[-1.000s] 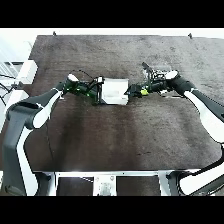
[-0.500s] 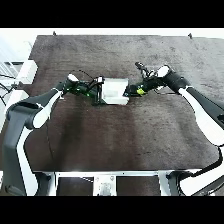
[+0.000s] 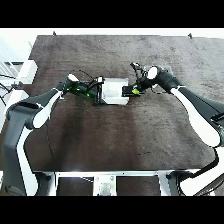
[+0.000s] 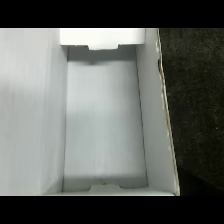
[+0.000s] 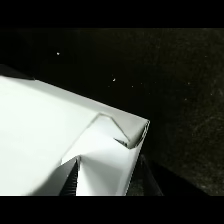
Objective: Fold the box and place the chain.
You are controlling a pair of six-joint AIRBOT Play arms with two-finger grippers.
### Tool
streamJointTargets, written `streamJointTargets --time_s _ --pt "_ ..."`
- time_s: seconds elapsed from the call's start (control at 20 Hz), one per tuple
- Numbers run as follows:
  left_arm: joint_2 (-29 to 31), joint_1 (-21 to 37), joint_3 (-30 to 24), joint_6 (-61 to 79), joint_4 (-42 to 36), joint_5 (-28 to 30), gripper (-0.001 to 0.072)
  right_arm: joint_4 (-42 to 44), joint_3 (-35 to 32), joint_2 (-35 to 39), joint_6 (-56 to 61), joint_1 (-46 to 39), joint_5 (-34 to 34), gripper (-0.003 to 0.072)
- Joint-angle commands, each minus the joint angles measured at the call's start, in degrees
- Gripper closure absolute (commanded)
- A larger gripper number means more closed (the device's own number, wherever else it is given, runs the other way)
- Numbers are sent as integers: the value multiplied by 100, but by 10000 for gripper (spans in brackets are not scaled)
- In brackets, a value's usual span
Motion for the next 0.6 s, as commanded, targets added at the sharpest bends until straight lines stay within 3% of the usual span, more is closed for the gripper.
streamJointTargets --time_s 0.0,0.15,0.55 --pt "0 2 0 2 2 -4 354 -682 293 -195 612 238 269 214" --pt "0 2 0 2 2 -4 354 -1394 649 -361 1095 354 658 214" --pt "0 2 0 2 4 0 354 -1690 1187 -643 1770 542 988 239"
